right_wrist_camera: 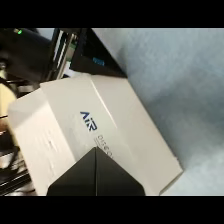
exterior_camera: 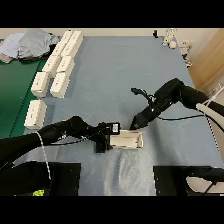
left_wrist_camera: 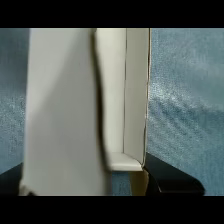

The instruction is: Fold the box.

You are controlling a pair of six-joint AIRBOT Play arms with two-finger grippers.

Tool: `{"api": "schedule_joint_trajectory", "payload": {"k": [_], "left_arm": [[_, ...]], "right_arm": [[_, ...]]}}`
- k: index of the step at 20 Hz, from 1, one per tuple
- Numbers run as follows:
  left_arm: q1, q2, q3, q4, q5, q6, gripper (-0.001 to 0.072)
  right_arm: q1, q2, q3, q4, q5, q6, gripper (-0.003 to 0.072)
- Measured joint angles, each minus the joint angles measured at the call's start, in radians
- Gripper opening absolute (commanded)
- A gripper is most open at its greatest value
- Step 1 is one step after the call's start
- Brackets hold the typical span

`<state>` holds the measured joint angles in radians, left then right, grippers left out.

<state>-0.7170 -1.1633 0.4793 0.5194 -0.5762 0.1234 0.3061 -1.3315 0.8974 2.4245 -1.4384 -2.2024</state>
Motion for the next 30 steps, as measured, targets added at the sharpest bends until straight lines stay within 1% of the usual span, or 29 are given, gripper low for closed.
{"api": "schedule_joint_trajectory", "payload": {"k": [5, 9, 11, 12, 13, 14, 15, 16, 17, 23, 27, 30], "left_arm": [[0.0, 0.0, 0.0, 0.0, 0.0, 0.0, 0.0419], [0.0, 0.0, 0.0, 0.0, 0.0, 0.0, 0.0419], [0.0, 0.0, 0.0, 0.0, 0.0, 0.0, 0.0419], [0.0, 0.0, 0.0, 0.0, 0.0, 0.0, 0.0419], [0.0, 0.0, 0.0, 0.0, 0.0, 0.0, 0.0419], [0.0, 0.0, 0.0, 0.0, 0.0, 0.0, 0.0419], [0.0, 0.0, 0.0, 0.0, 0.0, 0.0, 0.0419], [0.0, 0.0, 0.0, 0.0, 0.0, 0.0, 0.0419], [0.0, 0.0, 0.0, 0.0, 0.0, 0.0, 0.0419], [0.0, 0.0, 0.0, 0.0, 0.0, 0.0, 0.0419], [0.0, 0.0, 0.0, -0.001, 0.0, -0.001, 0.0419], [0.0, 0.0, 0.0, -0.001, 0.0, -0.001, 0.0419]], "right_arm": [[0.163, 0.219, -0.192, -0.036, 0.33, -0.086, 0.0002], [0.289, 0.38, -0.329, -0.058, 0.538, -0.134, 0.0002], [0.343, 0.444, -0.379, -0.085, 0.637, -0.147, 0.0003], [0.365, 0.467, -0.396, -0.105, 0.674, -0.152, 0.0031], [0.385, 0.488, -0.409, -0.127, 0.707, -0.155, 0.0132], [0.402, 0.503, -0.418, -0.147, 0.73, -0.16, 0.0283], [0.417, 0.516, -0.425, -0.164, 0.746, -0.168, 0.0378], [0.43, 0.527, -0.43, -0.174, 0.756, -0.183, 0.0451], [0.444, 0.537, -0.433, -0.183, 0.759, -0.206, 0.0484], [0.491, 0.549, -0.441, -0.256, 0.754, -0.356, 0.0485], [0.498, 0.521, -0.441, -0.343, 0.791, -0.408, 0.0485], [0.502, 0.512, -0.438, -0.373, 0.81, -0.437, 0.0485]]}}
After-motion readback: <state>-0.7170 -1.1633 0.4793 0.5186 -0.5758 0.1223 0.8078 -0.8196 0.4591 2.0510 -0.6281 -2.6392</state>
